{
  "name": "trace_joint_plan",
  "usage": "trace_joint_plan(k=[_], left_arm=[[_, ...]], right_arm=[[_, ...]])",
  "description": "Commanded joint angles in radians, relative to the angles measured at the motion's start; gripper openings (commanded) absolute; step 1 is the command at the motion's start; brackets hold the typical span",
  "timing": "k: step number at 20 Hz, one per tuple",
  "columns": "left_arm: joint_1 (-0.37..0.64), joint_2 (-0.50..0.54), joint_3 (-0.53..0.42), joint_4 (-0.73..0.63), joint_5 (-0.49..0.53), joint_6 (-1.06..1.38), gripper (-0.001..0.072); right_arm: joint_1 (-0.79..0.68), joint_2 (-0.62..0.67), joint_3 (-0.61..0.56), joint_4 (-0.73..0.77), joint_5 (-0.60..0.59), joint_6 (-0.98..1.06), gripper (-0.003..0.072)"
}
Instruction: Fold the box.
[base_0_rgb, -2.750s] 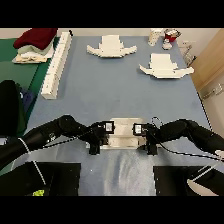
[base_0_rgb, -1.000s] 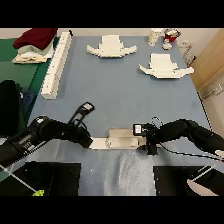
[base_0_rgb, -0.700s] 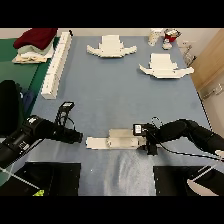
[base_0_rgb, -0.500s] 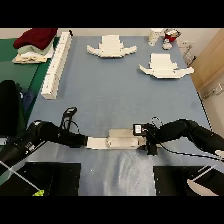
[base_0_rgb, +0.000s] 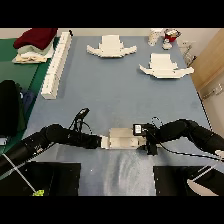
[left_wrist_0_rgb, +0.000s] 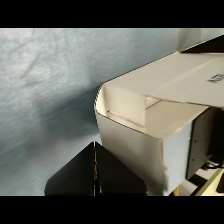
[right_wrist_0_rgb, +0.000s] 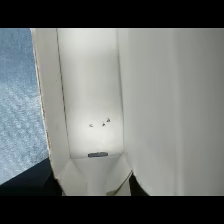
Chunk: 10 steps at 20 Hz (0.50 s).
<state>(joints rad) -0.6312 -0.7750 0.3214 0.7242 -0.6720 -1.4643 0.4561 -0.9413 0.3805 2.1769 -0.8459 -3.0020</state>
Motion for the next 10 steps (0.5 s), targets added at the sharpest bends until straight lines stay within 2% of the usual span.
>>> trace_joint_plan(k=[1, 6, 8, 10], left_arm=[[-0.010, 0.019, 0.012, -0.030, 0.009, 0.013, 0.0015], [-0.010, 0.022, 0.027, -0.029, -0.035, 0.013, 0.0024], [-0.010, 0.022, 0.028, -0.029, -0.037, 0.013, 0.0418], [-0.010, 0.022, 0.028, -0.029, -0.035, 0.013, 0.0403]], right_arm=[[0.000, 0.000, 0.000, 0.000, 0.000, 0.000, 0.0442], [0.000, 0.000, 0.000, 0.000, 0.000, 0.000, 0.0442], [0.000, 0.000, 0.000, 0.000, 0.000, 0.000, 0.0442], [0.000, 0.000, 0.000, 0.000, 0.000, 0.000, 0.0442]])
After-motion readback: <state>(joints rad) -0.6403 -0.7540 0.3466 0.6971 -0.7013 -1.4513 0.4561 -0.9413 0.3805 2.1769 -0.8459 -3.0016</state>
